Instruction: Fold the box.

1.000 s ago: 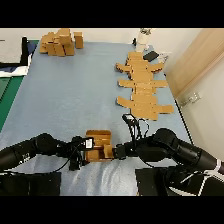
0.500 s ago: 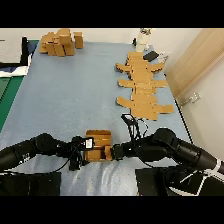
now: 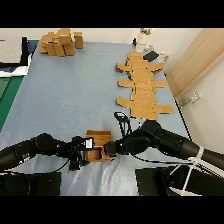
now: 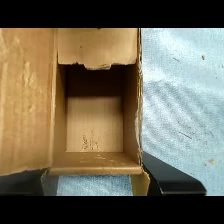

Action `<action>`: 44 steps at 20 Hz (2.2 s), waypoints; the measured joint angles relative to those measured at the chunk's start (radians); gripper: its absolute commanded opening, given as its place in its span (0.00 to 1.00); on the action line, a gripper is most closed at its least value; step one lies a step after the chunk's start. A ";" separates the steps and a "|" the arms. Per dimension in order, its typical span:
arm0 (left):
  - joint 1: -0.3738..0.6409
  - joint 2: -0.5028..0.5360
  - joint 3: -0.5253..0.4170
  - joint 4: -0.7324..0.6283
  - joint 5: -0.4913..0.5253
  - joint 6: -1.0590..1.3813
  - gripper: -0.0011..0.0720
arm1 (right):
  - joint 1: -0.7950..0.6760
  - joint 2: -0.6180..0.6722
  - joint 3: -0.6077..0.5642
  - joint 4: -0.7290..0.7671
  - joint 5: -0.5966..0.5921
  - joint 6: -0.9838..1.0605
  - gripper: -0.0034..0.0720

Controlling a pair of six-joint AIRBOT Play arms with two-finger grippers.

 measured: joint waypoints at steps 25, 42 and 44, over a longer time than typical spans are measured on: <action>0.000 0.000 0.000 0.000 -0.002 0.000 0.82 | 0.232 -0.309 0.274 -0.275 -0.307 0.526 0.43; 0.000 0.000 0.000 0.000 -0.001 0.000 0.82 | -0.312 -0.104 0.098 -0.028 -0.090 -0.145 0.05; 0.000 0.000 0.000 0.000 -0.001 0.000 0.82 | -0.444 -0.171 0.099 0.236 -0.055 -0.523 0.05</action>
